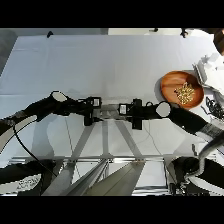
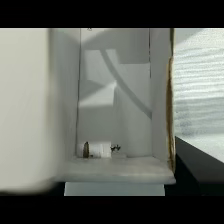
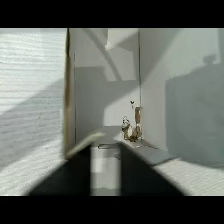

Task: Fold the box and place the chain.

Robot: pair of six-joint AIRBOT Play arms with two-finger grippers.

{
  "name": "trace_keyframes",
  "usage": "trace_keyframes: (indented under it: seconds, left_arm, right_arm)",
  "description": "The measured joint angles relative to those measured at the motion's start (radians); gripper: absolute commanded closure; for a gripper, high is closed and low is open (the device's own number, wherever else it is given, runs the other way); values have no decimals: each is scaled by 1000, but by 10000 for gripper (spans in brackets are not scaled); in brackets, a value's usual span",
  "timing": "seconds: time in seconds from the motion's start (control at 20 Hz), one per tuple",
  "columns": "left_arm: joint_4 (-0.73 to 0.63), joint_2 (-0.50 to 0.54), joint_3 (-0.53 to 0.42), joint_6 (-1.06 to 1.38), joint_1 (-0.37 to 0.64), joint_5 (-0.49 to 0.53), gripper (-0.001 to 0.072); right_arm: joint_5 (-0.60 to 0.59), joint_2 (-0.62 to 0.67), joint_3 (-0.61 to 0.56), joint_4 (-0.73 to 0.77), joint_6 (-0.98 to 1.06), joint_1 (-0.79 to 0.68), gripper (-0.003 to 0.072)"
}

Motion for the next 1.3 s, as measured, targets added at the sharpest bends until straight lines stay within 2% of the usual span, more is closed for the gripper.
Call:
trace_keyframes:
  seconds: [0.35, 0.6, 0.85, 1.1, 1.3]
  left_arm:
    - [-1, 0, 0, 0, 0, -1, 277]
    - [-1, 0, 0, 0, 0, 0, 277]
    - [-1, 0, 0, 0, 0, 0, 277]
    - [0, 0, 0, 0, 0, 0, 277]
    - [0, 0, 0, 0, 0, 0, 277]
  right_arm:
    - [51, 45, 0, -47, 66, -3, 678]
    - [158, 164, 0, -174, 312, -63, 678]
    - [201, 315, -13, -228, 618, -206, 678]
    - [211, 369, -126, -220, 922, -351, 682]
    - [209, 326, -218, -99, 1025, -389, 683]
